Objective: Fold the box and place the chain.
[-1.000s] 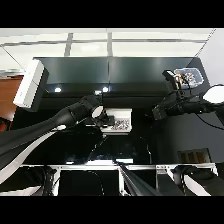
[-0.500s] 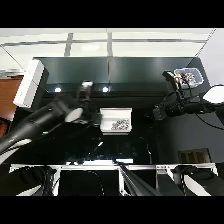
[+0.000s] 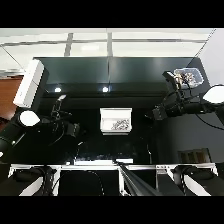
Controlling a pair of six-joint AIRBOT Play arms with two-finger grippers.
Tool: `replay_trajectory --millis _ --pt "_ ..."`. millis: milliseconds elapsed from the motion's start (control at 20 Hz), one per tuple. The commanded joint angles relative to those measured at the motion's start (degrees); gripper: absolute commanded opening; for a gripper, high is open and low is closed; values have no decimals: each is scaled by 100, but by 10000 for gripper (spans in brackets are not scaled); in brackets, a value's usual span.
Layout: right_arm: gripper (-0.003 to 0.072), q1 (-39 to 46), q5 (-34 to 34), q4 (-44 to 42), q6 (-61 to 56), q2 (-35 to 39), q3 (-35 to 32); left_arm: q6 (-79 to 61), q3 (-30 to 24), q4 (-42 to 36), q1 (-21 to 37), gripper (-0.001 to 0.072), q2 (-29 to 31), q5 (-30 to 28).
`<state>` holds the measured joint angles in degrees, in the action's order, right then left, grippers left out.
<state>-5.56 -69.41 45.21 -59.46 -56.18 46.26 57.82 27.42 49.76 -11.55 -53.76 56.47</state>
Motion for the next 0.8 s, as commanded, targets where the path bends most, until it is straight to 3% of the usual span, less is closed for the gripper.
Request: replay_trajectory --millis 0,150,300,550,750 --pt "275 2 15 -15 -98 -4 -2 -4312 -341 -1384 219 716 -236 -129" --pt "275 2 24 -17 -168 -4 -2 -6332 -337 -1379 -273 715 -280 -625" --pt "275 2 31 -15 -184 -4 -2 -7027 -118 -844 -612 715 -516 -1174" --pt "275 2 170 -20 -297 -4 -2 -7720 866 -1377 -374 716 -1985 -560" --pt "275 2 175 -17 -315 -4 -2 -7729 1217 -1569 -540 716 -2468 -501"
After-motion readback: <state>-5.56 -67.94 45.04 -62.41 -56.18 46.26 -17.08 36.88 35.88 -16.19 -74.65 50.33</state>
